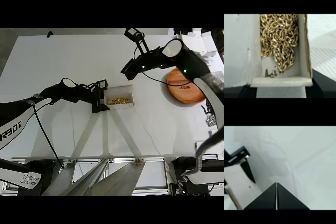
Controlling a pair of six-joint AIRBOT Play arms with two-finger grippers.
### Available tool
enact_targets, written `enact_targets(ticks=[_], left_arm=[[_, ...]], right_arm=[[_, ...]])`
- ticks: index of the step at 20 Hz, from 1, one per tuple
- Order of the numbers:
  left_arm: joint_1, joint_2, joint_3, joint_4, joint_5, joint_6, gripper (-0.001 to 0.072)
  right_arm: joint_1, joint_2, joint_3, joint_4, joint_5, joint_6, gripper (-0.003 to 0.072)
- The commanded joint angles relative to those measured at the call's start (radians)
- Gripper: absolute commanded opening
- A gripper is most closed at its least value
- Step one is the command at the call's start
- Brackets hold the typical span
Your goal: Fold the box and place the chain.
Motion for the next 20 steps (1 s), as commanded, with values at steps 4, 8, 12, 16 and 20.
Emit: enact_targets(ticks=[4,8,12,16,20], left_arm=[[0.0,0.0,0.0,0.0,0.0,0.0,0.0321],[0.0,0.0,0.0,0.0,0.0,0.0,0.0321],[0.0,0.0,0.0,0.0,0.001,0.0,0.0321],[0.0,0.0,0.0,0.0,0.0,0.0,0.0321],[0.0,0.0,0.0,0.0,0.001,0.0,0.0321]], right_arm=[[-0.017,-0.177,0.063,0.156,0.299,-0.179,0.0179],[0.007,-0.172,0.06,0.174,0.317,-0.209,0.0189],[0.037,-0.116,-0.021,0.175,0.294,-0.323,0.0282],[0.054,-0.003,-0.219,0.168,0.087,-0.435,0.0293],[0.074,0.081,-0.357,0.132,-0.095,-0.575,0.033]])
